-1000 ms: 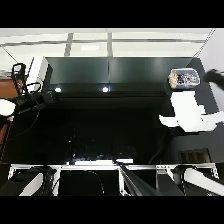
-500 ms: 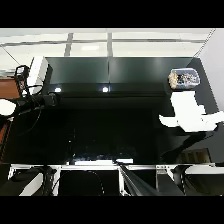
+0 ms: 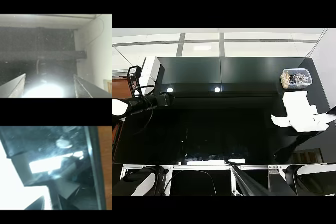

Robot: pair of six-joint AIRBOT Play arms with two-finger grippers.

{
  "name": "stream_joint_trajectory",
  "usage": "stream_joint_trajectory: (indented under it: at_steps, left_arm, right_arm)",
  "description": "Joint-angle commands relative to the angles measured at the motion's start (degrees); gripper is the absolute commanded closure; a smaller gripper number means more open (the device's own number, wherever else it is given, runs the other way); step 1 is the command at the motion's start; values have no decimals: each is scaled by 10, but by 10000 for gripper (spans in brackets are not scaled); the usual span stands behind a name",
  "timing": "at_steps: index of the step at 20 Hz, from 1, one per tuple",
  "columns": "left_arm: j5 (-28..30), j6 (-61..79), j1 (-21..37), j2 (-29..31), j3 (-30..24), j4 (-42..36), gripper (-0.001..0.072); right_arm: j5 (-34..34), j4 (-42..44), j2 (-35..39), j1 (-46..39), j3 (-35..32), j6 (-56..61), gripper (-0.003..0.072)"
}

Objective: Fold the box and place the chain.

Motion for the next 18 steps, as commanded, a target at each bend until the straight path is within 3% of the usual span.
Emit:
stream_joint_trajectory:
  at_steps: [1,5,11,15,18]
  left_arm:
    - [-1,0,0,0,0,-2,-6]
    - [-1,0,0,0,0,-2,-5]
    - [-24,0,0,-1,-5,-2,-5]
    - [-25,0,0,-1,-20,-3,-5]
    - [-41,0,0,-4,-24,-54,-5]
  right_arm:
    - [50,15,2,8,1,-7,652]
    - [55,114,48,17,-40,-8,675]
    - [65,300,145,76,-227,-34,676]
    - [-83,479,286,163,-422,-128,676]
    - [-190,622,405,276,-574,-228,676]
